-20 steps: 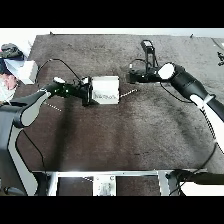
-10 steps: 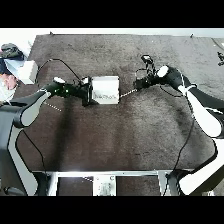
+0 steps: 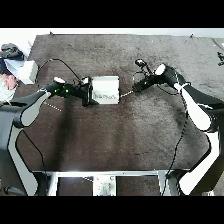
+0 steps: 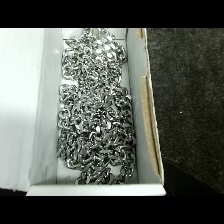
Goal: Fold the box and place the chain.
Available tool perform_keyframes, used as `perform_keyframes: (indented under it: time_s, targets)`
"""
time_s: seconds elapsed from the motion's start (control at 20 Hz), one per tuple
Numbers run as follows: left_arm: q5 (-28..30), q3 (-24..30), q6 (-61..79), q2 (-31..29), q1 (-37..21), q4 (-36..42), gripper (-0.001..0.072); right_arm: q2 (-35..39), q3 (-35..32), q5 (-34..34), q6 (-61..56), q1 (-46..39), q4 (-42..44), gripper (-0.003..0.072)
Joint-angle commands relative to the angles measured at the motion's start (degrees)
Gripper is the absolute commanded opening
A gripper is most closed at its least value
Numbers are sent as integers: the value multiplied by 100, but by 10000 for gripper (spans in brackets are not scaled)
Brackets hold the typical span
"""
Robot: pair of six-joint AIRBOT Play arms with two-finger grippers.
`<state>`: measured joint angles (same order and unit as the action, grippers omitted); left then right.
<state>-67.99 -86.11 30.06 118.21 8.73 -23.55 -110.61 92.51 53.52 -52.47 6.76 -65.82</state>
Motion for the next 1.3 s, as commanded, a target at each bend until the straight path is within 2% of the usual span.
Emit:
perform_keyframes:
  time_s: [0.0,0.2,0.25,0.4,0.5,0.75,1.0,1.15,1.25]
  targets:
    - [0,-2,0,0,-2,0,418,-61,22,348,302,-4,-109,223]
    - [0,-2,0,2,-2,0,418,-59,22,1003,645,-4,-105,219]
    - [0,-2,0,2,-2,0,418,-59,22,1080,645,-4,-105,97]
    - [0,-2,2,2,-2,0,417,-59,24,1191,645,-2,-101,77]
    - [0,-2,0,0,-2,0,417,-17,33,1257,643,-2,-68,9]
    - [2,-2,0,2,-2,0,418,629,33,1226,721,2,343,9]
    - [2,-2,0,2,-2,0,418,1637,33,1255,1051,175,1969,8]
    - [2,-2,0,2,-2,0,417,2120,33,859,1051,535,2671,8]
    - [0,-2,0,0,-2,0,417,2280,33,483,1049,824,2798,8]
